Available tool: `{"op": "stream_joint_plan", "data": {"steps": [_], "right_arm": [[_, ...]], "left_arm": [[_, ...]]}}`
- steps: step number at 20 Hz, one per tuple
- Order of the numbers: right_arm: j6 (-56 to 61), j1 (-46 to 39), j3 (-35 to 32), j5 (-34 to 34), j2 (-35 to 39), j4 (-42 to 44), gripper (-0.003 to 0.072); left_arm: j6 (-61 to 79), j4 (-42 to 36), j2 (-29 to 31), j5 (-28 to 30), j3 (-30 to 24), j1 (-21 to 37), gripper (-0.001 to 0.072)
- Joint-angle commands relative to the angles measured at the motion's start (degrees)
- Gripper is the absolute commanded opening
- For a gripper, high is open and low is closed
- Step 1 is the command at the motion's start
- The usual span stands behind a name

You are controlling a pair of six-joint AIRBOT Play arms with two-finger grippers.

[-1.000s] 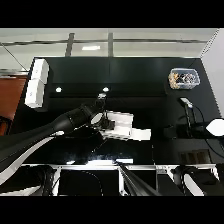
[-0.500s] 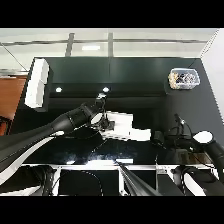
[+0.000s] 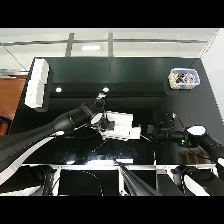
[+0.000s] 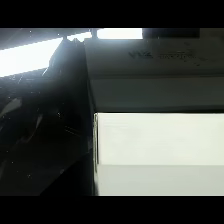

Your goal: Fold the box and place the chain.

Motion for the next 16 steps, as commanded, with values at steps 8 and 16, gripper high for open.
{"op": "stream_joint_plan", "data": {"steps": [8, 16], "right_arm": [[2.01, 10.32, 9.46, -2.23, -0.48, -1.88, 0.0619], [27.26, 18.6, 17.97, -5.11, -1.79, -23.41, 0.0549]], "left_arm": [[0.0, 0.0, -0.02, 0.0, 0.02, 0.04, 0.0026], [0.0, 0.0, -0.02, 0.02, 0.02, 0.04, 0.0026]]}}
